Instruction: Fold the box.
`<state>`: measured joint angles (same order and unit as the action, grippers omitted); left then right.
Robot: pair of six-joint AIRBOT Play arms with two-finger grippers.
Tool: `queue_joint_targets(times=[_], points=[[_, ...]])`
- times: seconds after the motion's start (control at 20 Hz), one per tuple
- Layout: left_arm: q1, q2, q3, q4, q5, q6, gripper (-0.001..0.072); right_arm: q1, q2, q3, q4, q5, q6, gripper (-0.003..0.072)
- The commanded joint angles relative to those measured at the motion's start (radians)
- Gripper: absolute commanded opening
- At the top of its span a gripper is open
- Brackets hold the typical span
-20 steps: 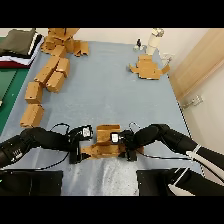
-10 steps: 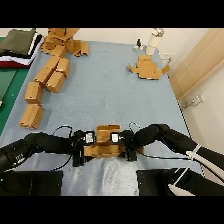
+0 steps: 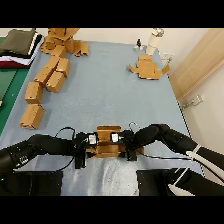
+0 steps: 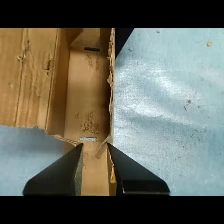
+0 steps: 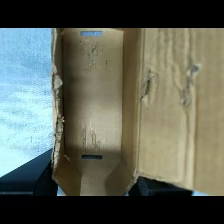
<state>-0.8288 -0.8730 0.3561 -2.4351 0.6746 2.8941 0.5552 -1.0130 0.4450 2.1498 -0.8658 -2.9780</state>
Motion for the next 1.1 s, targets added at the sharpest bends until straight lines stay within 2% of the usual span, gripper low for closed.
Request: queue_joint_targets(times=[0.0,0.3,0.4,0.45,0.5,0.65,1.05], points=[[-0.024,-0.008,0.0,0.005,-0.092,-0.005,0.0223,0.0,0.0,0.0,0.0,0.0,-0.001,0.0499],[-0.058,-0.008,0.0,0.007,-0.118,-0.003,0.0221,0.0,0.0,0.0,0.0,0.0,0.0,0.0499],[-0.072,-0.008,0.0,0.007,-0.155,-0.003,0.022,0.0,0.0,0.0,0.0,0.0,-0.001,0.0499],[-0.082,-0.008,0.0,0.009,-0.173,0.0,0.0081,0.0,0.0,0.0,0.0,0.0,0.0,0.0499],[-0.093,-0.008,0.0,0.011,-0.187,0.017,0.0014,0.0,0.0,0.0,0.0,0.0,0.0,0.0498],[-0.121,-0.008,0.0,0.011,-0.225,0.021,0.0014,0.0,0.0,0.0,0.0,0.0,0.0,0.0499],[-0.126,-0.008,0.0,0.01,-0.22,0.018,0.0014,0.0,0.0,0.0,0.0,0.0,0.0,0.0499]])
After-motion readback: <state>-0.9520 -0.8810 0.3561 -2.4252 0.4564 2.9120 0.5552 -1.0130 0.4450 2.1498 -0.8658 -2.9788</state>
